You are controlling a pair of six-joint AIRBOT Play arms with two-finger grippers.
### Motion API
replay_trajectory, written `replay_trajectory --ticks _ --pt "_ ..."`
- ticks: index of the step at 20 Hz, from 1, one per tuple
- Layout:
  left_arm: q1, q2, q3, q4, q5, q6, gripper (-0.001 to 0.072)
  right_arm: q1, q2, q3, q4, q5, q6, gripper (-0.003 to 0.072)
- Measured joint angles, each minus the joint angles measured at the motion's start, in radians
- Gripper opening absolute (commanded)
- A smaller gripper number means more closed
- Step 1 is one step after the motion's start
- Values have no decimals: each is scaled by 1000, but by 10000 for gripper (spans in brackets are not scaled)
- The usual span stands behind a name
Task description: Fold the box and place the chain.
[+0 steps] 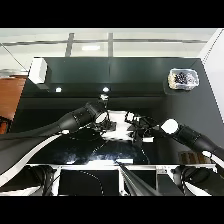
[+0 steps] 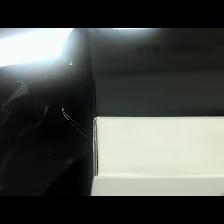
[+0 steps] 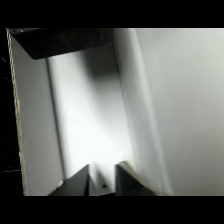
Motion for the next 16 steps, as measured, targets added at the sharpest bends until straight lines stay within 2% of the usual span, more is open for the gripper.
replay_trajectory --ticks 1,4,7,10,13,16 --pt "0 0 0 0 0 0 32 0 0 0 -5 1 1 47" --pt "0 0 0 0 0 0 32 -9 38 2 -27 13 64 47" --pt "0 0 0 0 0 0 32 -81 140 4 -122 75 242 46" --pt "0 0 0 0 0 1 32 -241 269 5 -218 227 472 46" --pt "0 0 0 0 0 1 32 -449 342 -3 -315 374 734 44" --pt "0 0 0 1 -2 1 32 -652 363 -50 -372 430 969 45"
